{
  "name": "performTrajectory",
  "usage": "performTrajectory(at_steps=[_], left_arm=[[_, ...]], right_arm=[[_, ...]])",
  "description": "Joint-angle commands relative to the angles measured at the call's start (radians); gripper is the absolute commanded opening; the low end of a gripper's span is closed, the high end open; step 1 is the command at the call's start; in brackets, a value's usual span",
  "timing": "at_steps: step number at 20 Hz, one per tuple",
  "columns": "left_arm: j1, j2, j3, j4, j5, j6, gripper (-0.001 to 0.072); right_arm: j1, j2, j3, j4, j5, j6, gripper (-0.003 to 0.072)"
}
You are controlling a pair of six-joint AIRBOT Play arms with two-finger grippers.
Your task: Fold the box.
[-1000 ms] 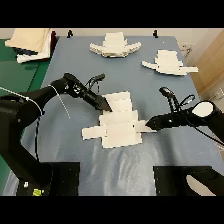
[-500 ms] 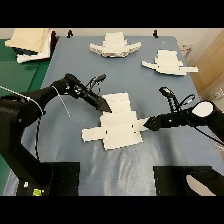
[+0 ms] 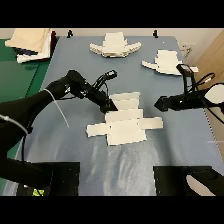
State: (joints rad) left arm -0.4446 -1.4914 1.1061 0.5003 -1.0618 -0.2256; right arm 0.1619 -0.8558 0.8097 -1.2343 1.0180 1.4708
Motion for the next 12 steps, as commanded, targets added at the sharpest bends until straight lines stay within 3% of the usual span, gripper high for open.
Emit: performTrajectory(at_steps=[1, 4, 6, 8, 11, 12], left_arm=[[-0.043, 0.138, -0.145, -0.129, 0.212, 0.272, 0.0008], [-0.068, 0.247, -0.315, -0.232, 0.359, 0.498, 0.0009], [-0.097, 0.285, -0.392, -0.239, 0.401, 0.572, 0.0009], [-0.129, 0.287, -0.426, -0.238, 0.421, 0.612, 0.0010], [-0.167, 0.281, -0.449, -0.238, 0.488, 0.612, 0.0010], [-0.173, 0.276, -0.454, -0.237, 0.491, 0.612, 0.0010]], right_arm=[[0.000, 0.005, 0.064, -0.060, 0.002, 0.117, 0.0439], [0.000, 0.001, 0.064, -0.060, -0.014, 0.146, 0.0415], [0.000, 0.001, 0.064, -0.056, -0.053, 0.154, 0.0414], [0.000, 0.001, 0.064, -0.047, -0.088, 0.155, 0.0279], [0.002, 0.001, 0.063, -0.040, -0.092, 0.155, 0.0261], [0.002, 0.001, 0.063, -0.031, -0.089, 0.155, 0.0196]])
